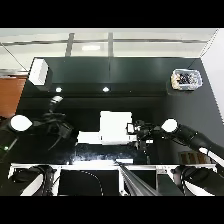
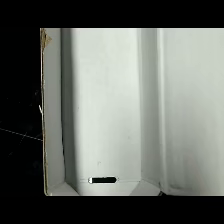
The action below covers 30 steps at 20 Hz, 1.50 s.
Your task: Fold the box and place the chain.
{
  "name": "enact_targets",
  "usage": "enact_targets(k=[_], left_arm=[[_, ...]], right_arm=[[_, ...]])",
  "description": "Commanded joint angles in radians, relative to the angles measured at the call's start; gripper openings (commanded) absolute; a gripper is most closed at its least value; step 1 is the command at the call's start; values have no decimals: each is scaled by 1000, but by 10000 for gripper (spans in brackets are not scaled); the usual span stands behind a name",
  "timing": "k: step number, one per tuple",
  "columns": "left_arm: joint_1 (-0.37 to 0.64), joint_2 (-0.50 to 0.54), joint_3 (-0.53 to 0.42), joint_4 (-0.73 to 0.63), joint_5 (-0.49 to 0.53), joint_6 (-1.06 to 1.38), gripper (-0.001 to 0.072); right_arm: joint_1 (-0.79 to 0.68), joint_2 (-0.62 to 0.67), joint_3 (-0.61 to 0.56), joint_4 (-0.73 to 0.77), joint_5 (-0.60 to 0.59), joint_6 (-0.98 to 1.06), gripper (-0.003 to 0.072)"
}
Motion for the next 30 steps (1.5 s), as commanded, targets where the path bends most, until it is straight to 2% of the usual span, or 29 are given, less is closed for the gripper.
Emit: enact_targets(k=[1, 3, 5, 8, 11, 14, 20, 21, 22, 23, 24, 25, 26, 30], left_arm=[[244, -26, -18, 25, -148, -468, 26], [291, -92, -37, -57, -228, -411, 25], [261, -172, -63, -162, -253, -339, 24], [130, -270, -74, -234, -161, -319, 24], [-27, -335, -72, -361, -42, -269, 24], [-110, -366, -72, -468, -15, -140, 24], [-118, -362, -50, -480, -50, -75, 25], [-118, -352, -39, -480, -53, -75, 66], [-118, -336, -26, -479, -53, -75, 239], [-118, -317, -12, -478, -57, -75, 374], [-118, -298, 4, -476, -65, -74, 474], [-119, -280, 22, -474, -79, -70, 657], [-124, -267, 37, -474, -87, -56, 711], [-227, -248, 74, -436, -50, -58, 711]], right_arm=[[0, 0, 0, 0, 1, 0, 481], [0, 0, 0, 0, 1, 0, 481], [0, 0, 0, 0, 1, 0, 481], [0, 0, 0, 0, 1, 0, 481], [0, 0, 0, 0, 1, 0, 481], [0, 0, 0, 0, 1, 0, 480], [0, 0, 0, 0, 1, 0, 481], [0, 0, 0, 0, 1, 0, 481], [0, 0, 0, 0, 1, 0, 481], [0, 0, 0, 0, 1, 0, 481], [0, 0, 0, 0, 0, 0, 481], [0, 0, 0, 0, -3, 3, 481], [0, 0, 0, 0, -3, 3, 481], [0, 0, 0, 0, -5, 4, 481]])
